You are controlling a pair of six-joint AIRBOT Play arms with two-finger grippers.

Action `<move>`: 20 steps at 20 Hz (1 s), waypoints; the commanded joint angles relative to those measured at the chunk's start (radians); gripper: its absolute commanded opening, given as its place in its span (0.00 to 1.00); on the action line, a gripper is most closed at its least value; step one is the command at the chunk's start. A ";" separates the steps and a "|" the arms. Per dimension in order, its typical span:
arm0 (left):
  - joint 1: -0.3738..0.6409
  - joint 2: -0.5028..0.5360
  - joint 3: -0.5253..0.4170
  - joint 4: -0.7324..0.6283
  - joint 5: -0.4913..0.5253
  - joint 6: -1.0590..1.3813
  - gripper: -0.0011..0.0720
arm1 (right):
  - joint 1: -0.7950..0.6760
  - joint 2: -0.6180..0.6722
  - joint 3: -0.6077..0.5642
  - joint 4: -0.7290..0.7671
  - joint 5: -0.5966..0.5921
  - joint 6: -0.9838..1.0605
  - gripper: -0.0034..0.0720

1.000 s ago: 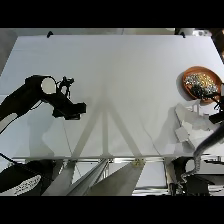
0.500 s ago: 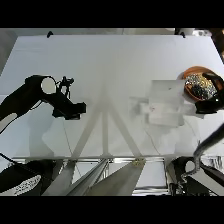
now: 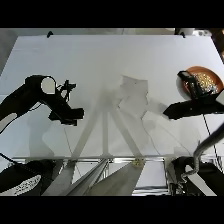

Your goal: Fold the box and place the chain.

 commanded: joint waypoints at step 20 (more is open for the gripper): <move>0.002 0.001 0.000 0.049 0.183 0.565 0.03 | 0.093 -0.050 -0.124 -0.186 -0.001 0.018 0.06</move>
